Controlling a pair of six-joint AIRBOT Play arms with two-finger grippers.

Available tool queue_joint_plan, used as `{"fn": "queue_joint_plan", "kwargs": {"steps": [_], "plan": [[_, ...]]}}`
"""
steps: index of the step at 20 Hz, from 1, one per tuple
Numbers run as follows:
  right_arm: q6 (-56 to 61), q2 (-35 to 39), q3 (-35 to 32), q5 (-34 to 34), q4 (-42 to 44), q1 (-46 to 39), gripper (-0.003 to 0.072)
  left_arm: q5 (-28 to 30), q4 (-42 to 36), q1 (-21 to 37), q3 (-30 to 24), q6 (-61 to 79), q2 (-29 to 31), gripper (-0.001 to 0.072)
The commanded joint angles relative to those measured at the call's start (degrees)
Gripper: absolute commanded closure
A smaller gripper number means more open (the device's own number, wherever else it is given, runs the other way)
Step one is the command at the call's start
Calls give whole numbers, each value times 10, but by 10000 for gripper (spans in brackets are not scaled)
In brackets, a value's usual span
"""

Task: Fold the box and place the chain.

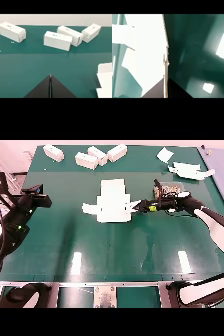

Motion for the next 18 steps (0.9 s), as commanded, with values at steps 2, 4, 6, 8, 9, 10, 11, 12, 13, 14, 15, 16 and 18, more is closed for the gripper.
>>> {"fn": "queue_joint_plan", "kwargs": {"steps": [2, 4, 6, 8, 9, 10, 11, 12, 13, 14, 15, 16, 18], "plan": [[4, -5, -8, -34, -29, 10, 687, -10, 0, 0, 0, 0, 0, 686], [4, -5, -8, -61, -30, 13, 687, -10, 0, 0, 0, 0, 0, 96], [5, -5, -8, -71, -29, 16, 687, -24, 1, 0, 0, 1, 0, 57], [5, -5, -8, -74, -29, 21, 687, -41, 2, 0, 0, 1, 0, 57], [5, -5, -8, -79, -29, 23, 687, -55, 3, 0, 0, 1, 0, 57], [5, -5, -8, -87, -26, 25, 687, -63, 7, 0, 0, 1, 0, 57], [5, -5, -8, -89, -26, 25, 686, -71, 14, 0, 0, 1, 0, 57], [4, -5, -8, -88, -28, 25, 686, -75, 24, 0, 0, 1, 0, 56], [5, -5, -8, -88, -29, 25, 686, -75, 33, 0, 0, 1, 0, 57], [5, -5, -8, -88, -29, 25, 686, -76, 46, 0, 0, 1, 0, 57], [5, -5, -8, -89, -29, 25, 686, -87, 70, 0, 0, 3, 0, 57], [5, -5, -8, -89, -29, 25, 686, -106, 99, 0, 0, 11, -1, 57], [5, -5, -8, -89, -29, 25, 686, -145, 119, 0, 1, 17, -10, 57]]}}
